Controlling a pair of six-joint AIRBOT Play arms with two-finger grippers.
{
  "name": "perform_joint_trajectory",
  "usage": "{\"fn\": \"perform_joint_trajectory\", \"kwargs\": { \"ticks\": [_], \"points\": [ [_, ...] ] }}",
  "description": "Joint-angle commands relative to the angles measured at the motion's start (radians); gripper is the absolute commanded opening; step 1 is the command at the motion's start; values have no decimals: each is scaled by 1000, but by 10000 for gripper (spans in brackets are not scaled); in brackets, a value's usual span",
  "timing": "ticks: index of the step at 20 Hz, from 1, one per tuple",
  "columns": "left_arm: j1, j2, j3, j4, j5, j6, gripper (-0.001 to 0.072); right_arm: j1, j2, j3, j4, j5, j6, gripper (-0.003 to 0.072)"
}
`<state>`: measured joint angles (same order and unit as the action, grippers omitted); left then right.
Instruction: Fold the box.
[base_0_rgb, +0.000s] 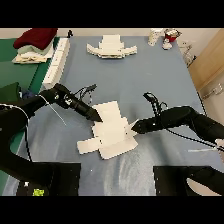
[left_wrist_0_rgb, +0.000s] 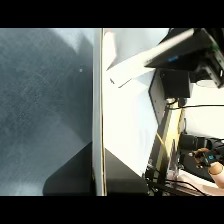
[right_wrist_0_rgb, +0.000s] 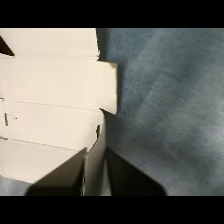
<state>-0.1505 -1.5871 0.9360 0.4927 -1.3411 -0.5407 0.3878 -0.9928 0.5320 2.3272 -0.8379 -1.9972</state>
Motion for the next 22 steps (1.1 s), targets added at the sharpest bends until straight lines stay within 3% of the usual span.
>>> {"fn": "perform_joint_trajectory", "kwargs": {
  "ticks": [1, 4, 7, 8, 9, 10, 15, 19, 22],
  "points": [
    [-6, 0, 2, -5, -2, 80, 13, -1, 1, 5, -39, 5, 5, 397],
    [-11, 25, 27, -36, 5, 250, 10, -31, 1, 34, -224, 35, 119, 396],
    [-32, 105, 30, -17, 105, 354, 10, -90, 1, 77, -518, 43, 358, 401],
    [-44, 133, 30, 5, 144, 371, 10, -110, 1, 92, -566, 43, 415, 496],
    [-55, 157, 30, 25, 175, 388, 10, -130, 1, 113, -580, 39, 462, 627],
    [-66, 179, 30, 49, 205, 418, 8, -149, 1, 133, -577, 36, 500, 669],
    [-139, 330, -34, 90, 359, 521, 6, -189, 0, 192, -577, 51, 600, 667],
    [-256, 486, -209, 37, 583, 660, 5, -188, -23, 192, -566, 52, 643, 665],
    [-344, 613, -358, -95, 769, 783, 6, -188, -39, 192, -565, 53, 666, 664]
  ]
}}
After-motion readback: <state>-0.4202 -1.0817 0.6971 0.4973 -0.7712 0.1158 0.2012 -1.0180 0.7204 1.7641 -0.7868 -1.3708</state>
